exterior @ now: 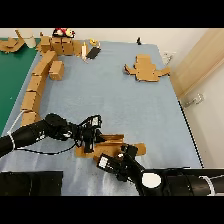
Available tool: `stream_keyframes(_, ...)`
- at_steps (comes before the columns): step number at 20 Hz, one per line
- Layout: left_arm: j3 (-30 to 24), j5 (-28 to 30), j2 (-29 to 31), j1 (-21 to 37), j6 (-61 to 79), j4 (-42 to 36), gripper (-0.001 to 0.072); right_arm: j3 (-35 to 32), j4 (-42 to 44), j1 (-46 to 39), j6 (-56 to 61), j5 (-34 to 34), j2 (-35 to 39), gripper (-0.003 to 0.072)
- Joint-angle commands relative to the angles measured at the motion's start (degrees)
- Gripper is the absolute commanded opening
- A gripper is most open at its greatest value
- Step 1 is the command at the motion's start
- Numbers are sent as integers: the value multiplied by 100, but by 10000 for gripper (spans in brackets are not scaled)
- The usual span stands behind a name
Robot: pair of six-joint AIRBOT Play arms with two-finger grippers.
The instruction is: Fold the box.
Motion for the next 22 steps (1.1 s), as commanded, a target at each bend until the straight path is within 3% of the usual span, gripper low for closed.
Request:
stream_keyframes(1,0,0,0,0,2,2,15,-2,168,-275,2,28,214,716)
stream_keyframes(6,0,0,0,0,2,2,15,-640,227,-772,-656,1095,1036,716)
stream_keyframes(11,0,2,0,0,2,2,15,-927,468,-999,-1047,1067,1941,716)
stream_keyframes(18,0,2,0,0,0,2,15,-1016,675,-1488,-1493,1163,2039,715)
stream_keyframes(22,0,0,0,0,2,2,15,-1075,1215,-2308,-2481,1821,2039,715)
